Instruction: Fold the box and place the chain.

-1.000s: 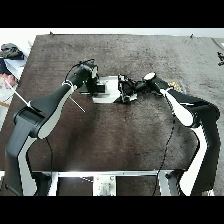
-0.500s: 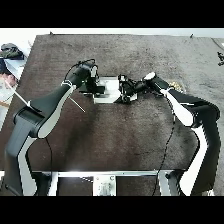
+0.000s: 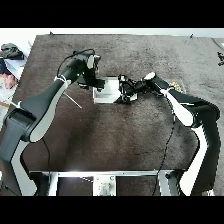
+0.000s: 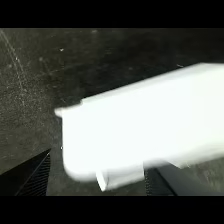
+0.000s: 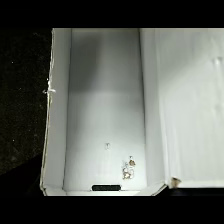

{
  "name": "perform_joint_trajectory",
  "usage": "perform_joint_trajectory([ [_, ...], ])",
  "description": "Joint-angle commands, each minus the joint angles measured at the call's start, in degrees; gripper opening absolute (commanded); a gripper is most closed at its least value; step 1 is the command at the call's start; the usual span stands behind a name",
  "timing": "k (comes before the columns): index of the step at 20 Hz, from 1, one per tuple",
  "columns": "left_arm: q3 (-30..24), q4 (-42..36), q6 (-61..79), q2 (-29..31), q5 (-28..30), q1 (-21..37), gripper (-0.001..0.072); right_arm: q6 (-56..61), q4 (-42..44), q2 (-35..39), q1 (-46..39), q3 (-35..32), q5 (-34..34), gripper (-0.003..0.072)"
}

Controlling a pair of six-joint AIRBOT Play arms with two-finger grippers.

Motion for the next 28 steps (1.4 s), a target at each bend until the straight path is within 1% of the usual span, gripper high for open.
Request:
perform_joint_trajectory([
  [1, 0.24, 3.06, 6.01, 3.26, -0.90, 0.04, 0.0608, 0.02, 0.04, 0.02, 0.04, 0.02, 0.04, 0.0372],
  [4, 0.04, 2.01, 9.99, 5.27, 0.22, 2.32, 0.0607, 0.00, 0.04, 0.02, 0.04, 0.02, 0.07, 0.0372],
  [6, -0.07, -2.19, 13.90, 5.81, 0.81, 5.09, 0.0607, 0.02, 0.04, 0.02, 0.04, 0.02, 0.04, 0.0372],
  [11, -0.92, -23.34, 30.51, 5.88, 1.62, 14.19, 0.0610, 0.02, 0.04, 0.02, 0.04, 0.02, 0.04, 0.0372],
  [13, -3.43, -29.51, 37.68, 5.86, 3.06, 17.66, 0.0608, 0.02, 0.04, 0.02, 0.04, 0.02, 0.04, 0.0372],
  [15, -7.43, -34.16, 47.82, 5.86, 5.29, 20.24, 0.0607, 0.02, 0.07, 0.02, 0.04, 0.02, 0.04, 0.0372],
  [17, -11.23, -36.39, 53.70, 5.86, 7.41, 21.64, 0.0606, 0.02, 0.04, 0.02, 0.04, 0.02, 0.04, 0.0372],
  [18, -12.33, -36.28, 53.70, 5.86, 7.89, 21.68, 0.0607, 0.02, 0.04, 0.02, 0.04, 0.02, 0.04, 0.0371],
  [20, -12.85, -36.39, 53.70, 5.77, 8.68, 21.68, 0.0607, 0.02, 0.04, 0.02, 0.04, 0.02, 0.04, 0.0371],
  [23, -12.79, -39.91, 53.70, 5.79, 13.20, 21.68, 0.0607, 0.02, 0.07, 0.02, 0.04, 0.02, 0.07, 0.0371],
  [24, -12.81, -40.09, 55.65, 5.73, 13.66, 21.68, 0.0606, 0.02, 0.04, 0.02, 0.04, 0.02, 0.04, 0.0372],
  [26, -14.08, -42.21, 64.76, 5.40, 14.71, 22.03, 0.0606, 0.02, 0.04, 0.02, 0.04, 0.02, 0.04, 0.0372],
  [27, -14.93, -45.48, 70.40, 4.98, 13.68, 22.84, 0.0606, 0.02, 0.04, 0.02, 0.04, 0.02, 0.04, 0.0372],
  [28, -16.02, -51.06, 77.53, 4.28, 11.63, 24.15, 0.0606, 0.02, 0.07, 0.02, 0.04, 0.02, 0.04, 0.0372],
])
